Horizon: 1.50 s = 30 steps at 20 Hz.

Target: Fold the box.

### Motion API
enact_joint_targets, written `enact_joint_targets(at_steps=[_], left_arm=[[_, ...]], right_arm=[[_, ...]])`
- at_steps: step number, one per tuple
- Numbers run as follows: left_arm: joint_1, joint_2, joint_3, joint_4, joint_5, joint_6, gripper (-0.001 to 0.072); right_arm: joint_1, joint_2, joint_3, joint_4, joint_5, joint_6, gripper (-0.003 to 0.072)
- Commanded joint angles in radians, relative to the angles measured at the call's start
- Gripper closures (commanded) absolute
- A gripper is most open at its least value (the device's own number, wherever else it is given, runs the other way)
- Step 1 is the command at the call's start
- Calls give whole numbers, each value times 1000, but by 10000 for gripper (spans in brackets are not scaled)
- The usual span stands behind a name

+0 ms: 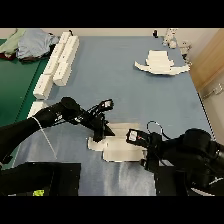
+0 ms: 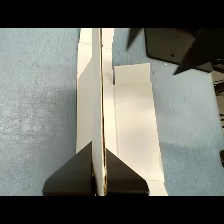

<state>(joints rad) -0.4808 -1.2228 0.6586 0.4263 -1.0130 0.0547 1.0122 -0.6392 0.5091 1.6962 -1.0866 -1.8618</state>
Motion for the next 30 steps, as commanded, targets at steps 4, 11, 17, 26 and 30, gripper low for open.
enact_joint_targets(at_steps=[4,11,17,26,30], left_arm=[[0,0,0,0,0,0,694],[0,0,0,0,0,0,695],[0,0,0,0,0,0,694],[0,0,0,0,0,0,694],[0,0,0,0,0,0,694]], right_arm=[[256,-30,-108,-183,147,243,-14],[326,-146,-134,-528,290,527,-16],[327,-83,-84,-645,193,707,-16],[309,-57,-100,-647,159,747,-19],[235,-20,-117,-583,221,639,-19]])
